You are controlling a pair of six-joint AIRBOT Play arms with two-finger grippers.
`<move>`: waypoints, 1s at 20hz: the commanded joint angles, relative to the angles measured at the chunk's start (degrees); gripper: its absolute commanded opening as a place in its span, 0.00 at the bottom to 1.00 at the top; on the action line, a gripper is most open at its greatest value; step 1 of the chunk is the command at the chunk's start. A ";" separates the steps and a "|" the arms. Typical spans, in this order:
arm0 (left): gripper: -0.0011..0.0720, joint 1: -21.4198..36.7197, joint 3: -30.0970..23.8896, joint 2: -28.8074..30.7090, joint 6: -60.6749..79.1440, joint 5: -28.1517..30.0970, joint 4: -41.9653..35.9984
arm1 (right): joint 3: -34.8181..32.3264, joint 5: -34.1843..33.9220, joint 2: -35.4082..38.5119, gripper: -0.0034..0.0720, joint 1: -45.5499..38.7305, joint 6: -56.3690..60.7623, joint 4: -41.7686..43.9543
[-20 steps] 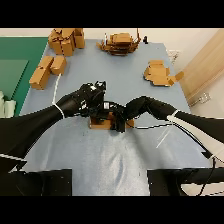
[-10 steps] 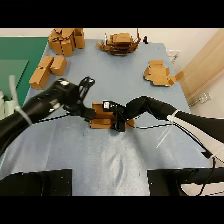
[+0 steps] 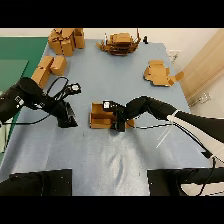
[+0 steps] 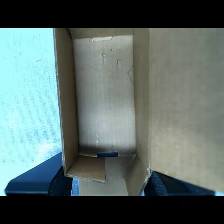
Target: Fold the box.
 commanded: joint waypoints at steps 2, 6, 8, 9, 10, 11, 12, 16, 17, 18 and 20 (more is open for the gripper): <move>0.81 3.04 -0.35 -3.08 19.43 6.40 -6.05 | 0.00 -0.04 0.00 0.54 0.04 0.02 0.09; 0.96 1.22 -0.37 -5.68 28.04 7.19 -9.38 | 0.00 -0.04 0.02 0.54 0.04 0.02 0.09; 0.96 -0.26 -0.35 -7.65 30.97 7.13 -10.69 | 0.00 0.00 0.00 0.54 0.02 0.00 0.07; 0.96 -1.11 -0.35 -8.76 31.17 7.10 -11.39 | 0.00 0.00 0.00 0.54 0.04 0.00 0.07; 0.96 -1.97 -0.37 -9.77 31.17 7.08 -11.63 | 0.00 -0.02 0.00 0.54 0.02 0.02 0.04; 0.96 -3.02 -0.37 -10.69 31.19 7.13 -11.78 | 0.00 -0.02 0.00 0.54 0.02 0.00 0.02; 0.96 -4.04 -0.37 -11.34 31.28 7.13 -12.02 | 0.00 -0.02 0.00 0.54 0.02 0.02 0.02; 0.96 -5.22 -0.37 -11.93 31.82 7.67 -12.87 | 0.00 0.00 0.00 0.54 0.00 0.00 -0.02; 0.96 -5.22 -0.37 -12.00 32.15 7.89 -12.92 | 0.00 0.00 0.00 0.54 0.00 0.00 -0.02; 0.96 -5.25 -0.37 -12.13 32.20 7.93 -13.38 | 0.00 0.00 0.00 0.54 0.00 0.00 -0.02; 0.96 -5.25 -0.37 -12.41 32.22 8.17 -14.88 | 0.00 0.00 0.00 0.54 0.00 0.00 -0.02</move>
